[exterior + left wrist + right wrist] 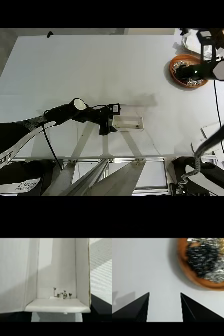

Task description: Fold the box and place the chain.

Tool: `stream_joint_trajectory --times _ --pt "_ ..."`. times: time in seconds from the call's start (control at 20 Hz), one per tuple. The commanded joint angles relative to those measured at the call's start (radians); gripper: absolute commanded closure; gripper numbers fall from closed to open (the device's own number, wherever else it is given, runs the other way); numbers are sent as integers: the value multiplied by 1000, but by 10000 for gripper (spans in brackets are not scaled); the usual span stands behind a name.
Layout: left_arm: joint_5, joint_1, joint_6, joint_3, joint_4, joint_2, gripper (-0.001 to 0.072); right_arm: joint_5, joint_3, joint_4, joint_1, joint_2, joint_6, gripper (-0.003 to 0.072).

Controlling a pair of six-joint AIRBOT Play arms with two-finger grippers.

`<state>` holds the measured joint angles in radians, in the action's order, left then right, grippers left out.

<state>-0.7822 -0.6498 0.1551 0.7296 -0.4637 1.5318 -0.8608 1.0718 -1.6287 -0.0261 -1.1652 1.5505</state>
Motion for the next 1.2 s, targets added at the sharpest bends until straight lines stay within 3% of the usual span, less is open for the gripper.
stream_joint_trajectory --times 0.0,0.15,0.3,0.7,0.9,1.05,1.15 --pt "0 0 0 0 0 0 435 42 114 56 -195 -225 -34 296" --pt "0 0 0 0 0 0 435 -2 254 98 -244 -399 -34 375" --pt "0 0 0 0 0 0 435 -26 339 99 -244 -497 4 375" --pt "0 0 0 0 0 0 435 4 354 225 -244 -587 50 375" --pt "0 0 0 0 0 0 435 -1 356 217 -244 -605 94 378" --pt "0 0 0 0 0 0 435 -19 357 210 -246 -605 118 447" --pt "0 0 0 0 0 0 435 -26 357 211 -246 -605 119 455"
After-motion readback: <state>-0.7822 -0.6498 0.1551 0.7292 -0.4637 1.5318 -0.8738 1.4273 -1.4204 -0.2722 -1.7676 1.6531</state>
